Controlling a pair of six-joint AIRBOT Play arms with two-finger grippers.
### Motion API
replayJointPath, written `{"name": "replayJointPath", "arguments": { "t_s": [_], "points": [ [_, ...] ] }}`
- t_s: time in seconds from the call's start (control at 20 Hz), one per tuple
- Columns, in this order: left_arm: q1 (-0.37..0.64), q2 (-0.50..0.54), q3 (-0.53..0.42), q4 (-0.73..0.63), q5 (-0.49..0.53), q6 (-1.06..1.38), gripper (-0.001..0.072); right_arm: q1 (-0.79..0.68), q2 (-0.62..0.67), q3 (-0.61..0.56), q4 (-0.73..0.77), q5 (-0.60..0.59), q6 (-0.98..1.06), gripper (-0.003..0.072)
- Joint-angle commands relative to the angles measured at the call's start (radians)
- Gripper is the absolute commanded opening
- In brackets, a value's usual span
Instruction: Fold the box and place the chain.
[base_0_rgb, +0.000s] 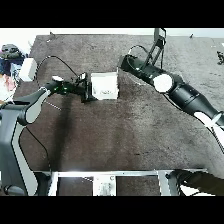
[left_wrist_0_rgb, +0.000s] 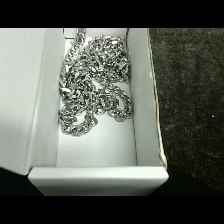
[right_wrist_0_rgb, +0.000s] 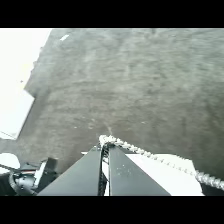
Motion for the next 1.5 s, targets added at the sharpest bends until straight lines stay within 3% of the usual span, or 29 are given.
{"name": "replayJointPath", "arguments": {
  "t_s": [0.0,0.35,0.8,0.85,0.9,0.95,1.3,1.45],
  "points": [
    [0.001,0.000,0.000,0.000,0.000,0.000,0.0217,0.053,-0.062,0.042,0.018,-0.016,0.001,0.0012],
    [0.001,0.000,0.000,0.000,0.001,0.000,0.0217,0.103,-0.125,0.100,0.035,-0.006,0.000,0.0012],
    [0.001,0.000,0.000,0.000,0.000,0.000,0.0217,0.087,-0.126,0.041,-0.037,0.019,0.000,0.0013],
    [0.000,0.000,0.000,0.000,0.000,0.000,0.0217,0.070,-0.126,0.028,-0.037,0.035,0.000,0.0061],
    [0.001,0.000,0.000,0.000,0.000,0.000,0.0217,0.053,-0.126,0.015,-0.038,0.043,0.000,0.0248],
    [0.000,0.000,0.000,0.000,0.000,0.000,0.0217,0.034,-0.126,0.003,-0.049,0.049,-0.001,0.0347],
    [0.001,0.000,0.000,0.000,0.000,0.000,0.0217,-0.187,-0.126,-0.029,-0.192,0.312,0.000,0.0348],
    [0.001,0.000,0.000,0.000,0.000,0.000,0.0217,-0.333,-0.126,-0.101,-0.195,0.305,0.035,0.0349]
  ]
}}
